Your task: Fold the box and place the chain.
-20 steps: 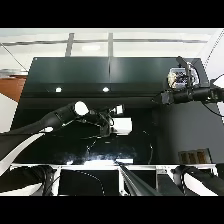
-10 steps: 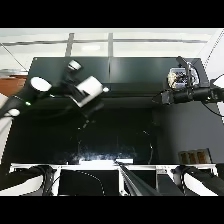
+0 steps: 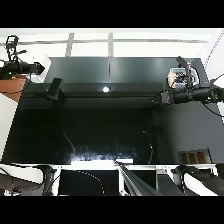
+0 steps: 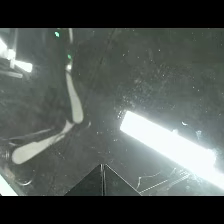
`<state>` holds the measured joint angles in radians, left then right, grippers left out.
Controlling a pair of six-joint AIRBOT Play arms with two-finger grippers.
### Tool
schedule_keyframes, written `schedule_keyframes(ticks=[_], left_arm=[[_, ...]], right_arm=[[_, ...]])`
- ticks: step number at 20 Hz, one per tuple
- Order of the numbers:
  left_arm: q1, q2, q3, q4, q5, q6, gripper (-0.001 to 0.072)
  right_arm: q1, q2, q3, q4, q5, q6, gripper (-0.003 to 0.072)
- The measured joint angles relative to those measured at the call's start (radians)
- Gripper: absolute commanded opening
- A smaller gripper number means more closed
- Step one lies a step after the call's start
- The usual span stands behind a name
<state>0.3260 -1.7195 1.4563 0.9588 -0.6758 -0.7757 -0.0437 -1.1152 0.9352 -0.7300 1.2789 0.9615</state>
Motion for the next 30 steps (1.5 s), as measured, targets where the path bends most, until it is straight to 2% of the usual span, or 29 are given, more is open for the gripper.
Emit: schedule_keyframes(ticks=[2,3,4,5,9,13,14,15,16,17,21,24,26,30], left_arm=[[0.014,-0.060,0.044,0.061,0.011,-0.049,0.0317],[0.018,-0.081,0.058,0.078,0.026,-0.071,0.0343],[0.021,-0.100,0.069,0.091,0.043,-0.090,0.0563],[0.022,-0.115,0.076,0.101,0.045,-0.103,0.0716],[0.016,-0.130,0.091,0.137,0.057,-0.134,0.0715],[0.012,-0.047,0.133,0.159,0.014,-0.145,0.0715],[0.011,-0.010,0.154,0.159,-0.004,-0.145,0.0703],[0.011,0.026,0.174,0.158,-0.030,-0.148,0.0607],[0.010,0.066,0.195,0.155,-0.071,-0.160,0.0291],[0.009,0.108,0.214,0.147,-0.113,-0.183,0.0026],[-0.017,0.265,0.245,0.132,-0.360,-0.294,0.0023],[-0.076,0.401,0.166,0.129,-0.503,-0.360,0.0023],[-0.139,0.546,0.016,0.116,-0.497,-0.389,0.0023],[-0.293,0.911,-0.435,0.152,-0.293,-0.461,0.0023]], right_arm=[[0.000,0.000,0.000,0.007,0.002,0.004,0.0023],[0.000,0.000,0.000,0.012,0.004,0.005,0.0023],[0.000,0.000,0.000,0.014,0.005,0.008,0.0023],[0.000,0.000,0.000,0.016,0.003,0.011,0.0023],[0.000,0.000,0.000,0.021,-0.003,0.020,0.0023],[0.000,0.002,0.002,0.023,0.013,0.030,0.0023],[0.000,0.002,0.006,0.022,0.017,0.030,0.0023],[-0.001,0.003,0.015,0.022,0.019,0.031,0.0023],[-0.003,0.005,0.029,0.021,0.021,0.034,0.0023],[-0.007,0.008,0.046,0.018,0.024,0.044,0.0022],[-0.026,0.076,0.109,-0.105,0.030,0.127,0.0021],[-0.032,0.213,0.108,-0.299,-0.039,0.237,0.0022],[-0.034,0.322,0.067,-0.397,-0.117,0.291,0.0022],[-0.035,0.505,-0.106,-0.504,-0.238,0.343,0.0024]])
